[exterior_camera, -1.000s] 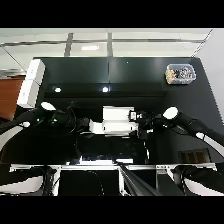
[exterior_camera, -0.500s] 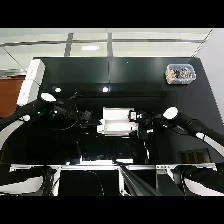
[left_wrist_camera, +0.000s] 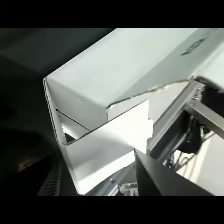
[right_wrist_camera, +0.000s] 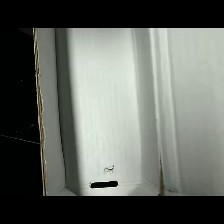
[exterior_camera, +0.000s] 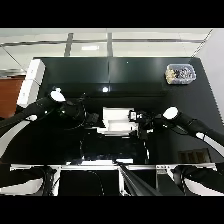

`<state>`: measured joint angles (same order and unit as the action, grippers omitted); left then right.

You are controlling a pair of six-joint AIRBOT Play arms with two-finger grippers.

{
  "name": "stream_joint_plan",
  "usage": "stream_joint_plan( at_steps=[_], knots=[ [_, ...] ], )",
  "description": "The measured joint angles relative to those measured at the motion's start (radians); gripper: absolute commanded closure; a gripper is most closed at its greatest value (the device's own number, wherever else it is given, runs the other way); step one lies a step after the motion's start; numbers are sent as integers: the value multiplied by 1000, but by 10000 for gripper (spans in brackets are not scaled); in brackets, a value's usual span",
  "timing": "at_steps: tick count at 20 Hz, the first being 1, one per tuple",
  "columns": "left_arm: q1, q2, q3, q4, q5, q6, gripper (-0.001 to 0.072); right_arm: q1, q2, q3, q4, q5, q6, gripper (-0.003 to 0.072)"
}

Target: Fold the box and place the chain.

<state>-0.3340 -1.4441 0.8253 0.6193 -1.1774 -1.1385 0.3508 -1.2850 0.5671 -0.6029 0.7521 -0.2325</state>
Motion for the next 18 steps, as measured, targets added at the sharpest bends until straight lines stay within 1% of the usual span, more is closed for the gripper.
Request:
stream_joint_plan(
  at_steps=[7, 12, 18],
  knots=[
    [-53, 0, 61, 50, 25, -138, 208, 0, 0, 0, 0, 0, 0, 480],
    [-86, 0, 69, 85, 46, -211, 208, 0, 0, 0, 0, 0, 0, 480],
    [-134, 0, 71, 137, 101, -270, 208, 0, 0, 0, 0, 0, 0, 481]
  ],
)
